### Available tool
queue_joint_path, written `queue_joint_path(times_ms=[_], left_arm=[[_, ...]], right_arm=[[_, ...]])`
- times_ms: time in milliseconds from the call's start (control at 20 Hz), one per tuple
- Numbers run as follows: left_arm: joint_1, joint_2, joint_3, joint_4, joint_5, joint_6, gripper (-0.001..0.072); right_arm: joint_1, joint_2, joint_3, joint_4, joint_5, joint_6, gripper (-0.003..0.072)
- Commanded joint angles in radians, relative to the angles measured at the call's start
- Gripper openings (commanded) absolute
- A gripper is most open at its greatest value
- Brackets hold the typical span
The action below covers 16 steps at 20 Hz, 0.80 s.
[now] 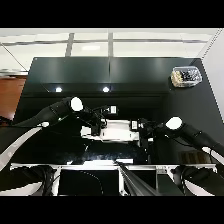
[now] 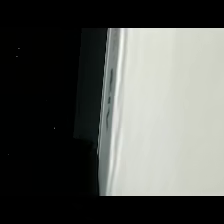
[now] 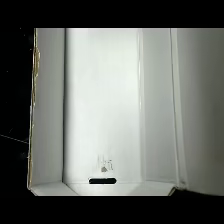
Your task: Fold the box and place the chain.
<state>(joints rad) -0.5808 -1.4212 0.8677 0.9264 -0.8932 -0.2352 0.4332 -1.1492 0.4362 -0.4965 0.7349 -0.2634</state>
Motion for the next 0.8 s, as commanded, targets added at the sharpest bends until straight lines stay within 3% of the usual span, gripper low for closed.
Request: queue_joint_path(times_ms=[0,750], left_arm=[[0.001,0.000,0.001,0.000,0.000,0.000,0.0026],[0.001,0.000,0.001,-0.018,-0.007,-0.024,0.0026]], right_arm=[[0.002,-0.007,0.001,-0.002,-0.007,0.005,0.0695],[0.054,-0.012,0.002,-0.055,-0.086,0.077,0.0694]])
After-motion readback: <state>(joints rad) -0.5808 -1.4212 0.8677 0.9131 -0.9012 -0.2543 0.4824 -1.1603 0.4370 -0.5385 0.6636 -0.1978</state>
